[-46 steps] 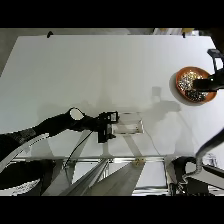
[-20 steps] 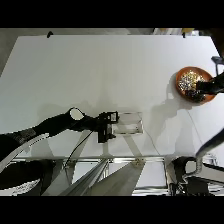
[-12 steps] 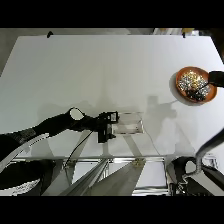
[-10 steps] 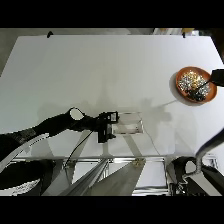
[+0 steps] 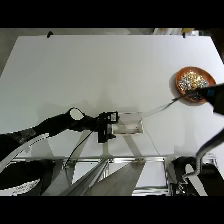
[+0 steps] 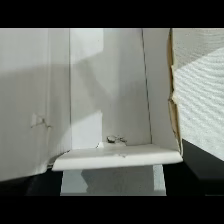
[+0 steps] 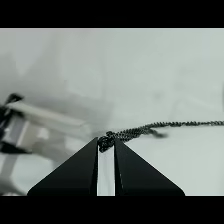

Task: Fold the box and place the chain.

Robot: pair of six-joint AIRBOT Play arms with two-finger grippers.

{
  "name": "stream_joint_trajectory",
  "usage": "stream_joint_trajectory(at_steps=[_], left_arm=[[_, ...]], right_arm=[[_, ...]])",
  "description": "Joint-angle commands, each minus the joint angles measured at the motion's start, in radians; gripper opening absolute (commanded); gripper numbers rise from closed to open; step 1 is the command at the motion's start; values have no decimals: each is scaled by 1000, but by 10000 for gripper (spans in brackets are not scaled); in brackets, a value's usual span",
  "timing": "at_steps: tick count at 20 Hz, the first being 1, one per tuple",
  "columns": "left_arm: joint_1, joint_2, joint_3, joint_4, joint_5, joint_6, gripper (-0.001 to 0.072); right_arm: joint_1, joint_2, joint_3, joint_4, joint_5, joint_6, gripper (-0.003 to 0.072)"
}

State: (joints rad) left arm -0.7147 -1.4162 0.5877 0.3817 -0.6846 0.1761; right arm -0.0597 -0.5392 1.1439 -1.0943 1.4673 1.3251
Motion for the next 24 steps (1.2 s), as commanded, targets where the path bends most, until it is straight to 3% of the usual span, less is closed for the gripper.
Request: stream_joint_trajectory(at_steps=[1, 5, 10, 14, 19, 24], left_arm=[[1, 1, 0, 0, 0, 1, 205], [0, 0, 0, 0, 0, 1, 205], [1, 0, 0, 0, 0, 0, 205], [0, 1, 0, 0, 0, 0, 205], [1, 1, 0, 0, 0, 0, 205], [0, 1, 0, 0, 0, 0, 205]], right_arm=[[151, 72, -16, 64, 39, 65, 12], [299, 71, -96, 81, -24, 64, 12], [441, 40, -218, 79, -183, 21, 12], [566, -71, -271, 71, -336, -29, 12], [655, -254, -316, -72, -354, -24, 12], [661, -333, -451, -77, -457, -24, 13]])
